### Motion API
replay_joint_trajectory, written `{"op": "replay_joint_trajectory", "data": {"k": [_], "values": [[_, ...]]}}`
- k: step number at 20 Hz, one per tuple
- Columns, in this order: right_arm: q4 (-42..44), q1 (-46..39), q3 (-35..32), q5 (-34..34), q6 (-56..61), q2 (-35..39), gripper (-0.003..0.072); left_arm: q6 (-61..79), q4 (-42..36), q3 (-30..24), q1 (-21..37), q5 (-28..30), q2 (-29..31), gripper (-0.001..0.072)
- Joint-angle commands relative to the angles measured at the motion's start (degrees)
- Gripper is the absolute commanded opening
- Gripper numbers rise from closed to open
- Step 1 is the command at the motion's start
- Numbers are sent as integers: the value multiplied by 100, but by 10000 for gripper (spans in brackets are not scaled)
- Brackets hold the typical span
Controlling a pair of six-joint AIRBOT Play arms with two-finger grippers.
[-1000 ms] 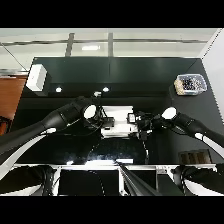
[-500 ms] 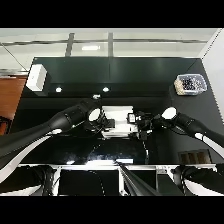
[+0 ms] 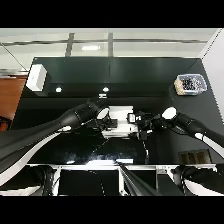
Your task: Fold the box and place the chain.
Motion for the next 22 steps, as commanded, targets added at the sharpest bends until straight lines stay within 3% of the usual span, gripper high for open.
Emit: {"op": "replay_joint_trajectory", "data": {"k": [1, 2, 7, 8, 12, 13, 15, 16, 18, 19, 21, 22], "values": [[2, 4, -2, 0, 2, -4, 130, -131, 90, 31, -7, -46, -28, 261], [2, 4, -2, 0, 2, -4, 130, -133, 87, 31, -7, -4, -35, 197], [2, 4, -2, 0, 2, -4, 130, -310, 81, 31, 7, -4, -98, 128], [2, 4, -2, 0, 2, -4, 130, -308, 76, 31, 7, -9, -114, 25], [2, 4, -2, 0, 2, -4, 130, -289, -15, 33, 7, -7, -114, 24], [2, 4, -2, 0, 2, -4, 130, -291, -55, 33, 11, -4, -114, 39], [2, 4, -2, 0, 2, -4, 130, -291, -63, 33, 15, -81, -114, 367], [2, 4, -2, 2, 2, -4, 130, -289, -26, 33, 15, -157, -116, 438], [2, 4, -2, 0, 2, -4, 130, -289, 44, 33, 17, -229, -114, 437], [4, 4, -2, 0, 4, -4, 130, -291, 46, 33, 17, -210, -116, 407], [2, 4, -2, 0, 4, -4, 130, -289, 46, 33, 17, -190, -116, 130], [2, 4, -2, 2, 2, -4, 130, -286, 44, 33, 17, -181, -116, 26]]}}
